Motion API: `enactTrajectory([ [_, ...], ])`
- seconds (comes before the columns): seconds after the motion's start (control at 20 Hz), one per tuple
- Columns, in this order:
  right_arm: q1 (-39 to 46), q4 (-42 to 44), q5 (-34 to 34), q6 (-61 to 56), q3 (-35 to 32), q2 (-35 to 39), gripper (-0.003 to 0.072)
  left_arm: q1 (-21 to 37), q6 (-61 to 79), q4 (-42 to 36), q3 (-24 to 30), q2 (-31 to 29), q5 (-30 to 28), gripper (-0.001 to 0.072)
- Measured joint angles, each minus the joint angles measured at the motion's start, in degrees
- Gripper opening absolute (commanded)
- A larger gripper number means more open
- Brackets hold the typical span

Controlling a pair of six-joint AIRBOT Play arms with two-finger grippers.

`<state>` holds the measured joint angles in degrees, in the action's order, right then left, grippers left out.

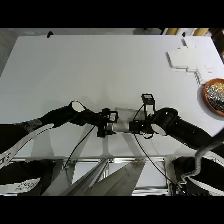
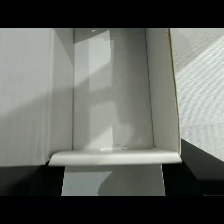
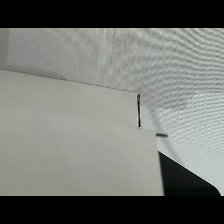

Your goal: Fold the box and place the chain.

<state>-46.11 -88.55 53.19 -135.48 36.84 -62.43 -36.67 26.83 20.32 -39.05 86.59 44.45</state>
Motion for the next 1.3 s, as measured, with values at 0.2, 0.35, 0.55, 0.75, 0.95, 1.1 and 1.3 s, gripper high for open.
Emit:
enactTrajectory([
  [0.2,-1.4,-2.1,0.1,0.6,0.0,1.3,0.0349,0.0,0.0,0.0,0.0,0.0,0.0,0.0402],
  [0.35,-2.6,-3.2,0.2,0.8,0.0,1.6,0.0415,0.0,0.0,0.0,0.0,0.0,0.0,0.0402],
  [0.55,-3.3,-3.9,-0.5,0.1,0.1,0.5,0.0482,0.0,0.0,0.0,0.0,0.0,-0.1,0.0402],
  [0.75,-3.4,-4.0,-0.6,-0.8,0.1,-1.1,0.0442,0.0,0.1,0.0,0.0,0.0,-0.1,0.0401],
  [0.95,-2.4,-4.0,-0.3,-2.4,0.1,-1.9,0.0399,0.0,0.1,0.0,0.0,0.0,-0.1,0.0402],
  [1.1,-1.9,-4.0,0.0,-3.0,0.1,-2.2,0.0372,0.0,0.1,0.0,0.0,0.0,-0.1,0.0402],
  [1.3,-1.7,-3.8,0.1,-3.4,0.1,-3.5,0.0401,0.0,0.1,0.0,0.0,0.0,-0.1,0.0402],
])
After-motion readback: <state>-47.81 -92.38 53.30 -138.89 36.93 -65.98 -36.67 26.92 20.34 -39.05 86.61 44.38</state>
